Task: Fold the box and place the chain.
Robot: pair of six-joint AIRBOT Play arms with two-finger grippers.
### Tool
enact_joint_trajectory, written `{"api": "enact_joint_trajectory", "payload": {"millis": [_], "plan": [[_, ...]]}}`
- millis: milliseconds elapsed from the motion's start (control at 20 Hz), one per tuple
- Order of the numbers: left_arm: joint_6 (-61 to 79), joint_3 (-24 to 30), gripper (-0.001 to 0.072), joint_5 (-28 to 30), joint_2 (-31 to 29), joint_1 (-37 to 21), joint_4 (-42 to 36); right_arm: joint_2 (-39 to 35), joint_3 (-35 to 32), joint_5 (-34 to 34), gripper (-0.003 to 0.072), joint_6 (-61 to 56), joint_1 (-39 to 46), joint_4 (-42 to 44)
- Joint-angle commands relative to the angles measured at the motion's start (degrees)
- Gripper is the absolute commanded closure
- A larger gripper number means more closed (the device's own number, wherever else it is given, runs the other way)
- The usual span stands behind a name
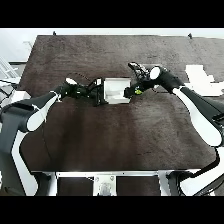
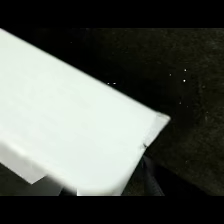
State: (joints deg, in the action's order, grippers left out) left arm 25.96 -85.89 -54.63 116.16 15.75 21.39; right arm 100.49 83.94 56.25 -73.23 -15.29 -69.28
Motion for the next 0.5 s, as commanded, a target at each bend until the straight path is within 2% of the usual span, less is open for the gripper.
{"api": "enact_joint_trajectory", "payload": {"millis": [0,200,450], "plan": [[0.02,0.02,0.0166,0.02,0.02,0.04,0.00,1.51,2.67,-0.24,0.0227,-9.42,-2.78,-9.22],[0.02,0.02,0.0166,0.02,0.02,0.04,0.00,2.80,4.20,0.17,0.0228,-16.35,-4.52,-16.50],[0.02,0.02,0.0166,0.02,0.02,0.04,0.00,2.86,4.20,0.61,0.0232,-21.35,-4.59,-20.37]]}}
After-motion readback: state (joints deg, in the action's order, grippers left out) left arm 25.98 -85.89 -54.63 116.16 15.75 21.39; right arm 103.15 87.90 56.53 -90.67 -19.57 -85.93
